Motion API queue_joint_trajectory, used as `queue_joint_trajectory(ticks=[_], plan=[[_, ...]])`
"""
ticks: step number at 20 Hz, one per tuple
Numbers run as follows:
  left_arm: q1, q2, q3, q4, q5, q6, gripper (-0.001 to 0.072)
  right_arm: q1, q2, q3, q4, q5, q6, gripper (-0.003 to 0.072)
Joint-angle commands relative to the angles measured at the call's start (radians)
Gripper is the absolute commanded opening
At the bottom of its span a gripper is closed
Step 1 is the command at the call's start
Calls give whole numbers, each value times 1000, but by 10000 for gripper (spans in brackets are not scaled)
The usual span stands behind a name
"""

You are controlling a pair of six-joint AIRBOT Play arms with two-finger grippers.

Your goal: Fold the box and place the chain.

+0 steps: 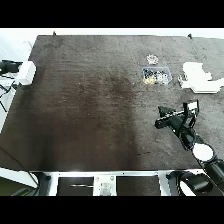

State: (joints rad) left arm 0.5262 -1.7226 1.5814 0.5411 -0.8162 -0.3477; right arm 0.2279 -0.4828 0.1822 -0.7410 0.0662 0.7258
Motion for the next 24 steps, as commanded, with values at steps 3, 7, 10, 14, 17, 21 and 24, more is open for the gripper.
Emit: queue_joint_trajectory(ticks=[3, 7, 10, 14, 17, 21, 24], plan=[[-4, 229, -55, -194, -131, 157, 12, 0, 6, 56, 35, 0, 6, 11], [-4, 526, -314, -360, -25, 370, 11, 0, 56, 65, 34, -23, 64, 9], [-13, 734, -562, -419, 37, 463, 12, -1, 124, 65, 34, -31, 64, 8], [-140, 931, -919, -457, 165, 512, 12, -42, 171, 64, 28, -37, 63, 8], [-282, 1067, -1112, -660, 310, 655, 12, -131, 172, 64, 22, -28, 50, 8], [-360, 1199, -1177, -654, 274, 640, 12, -167, 175, 63, 14, 57, -38, 7], [-387, 1270, -1221, -648, 223, 623, 11, -167, 195, 62, -13, 121, -38, 7]])
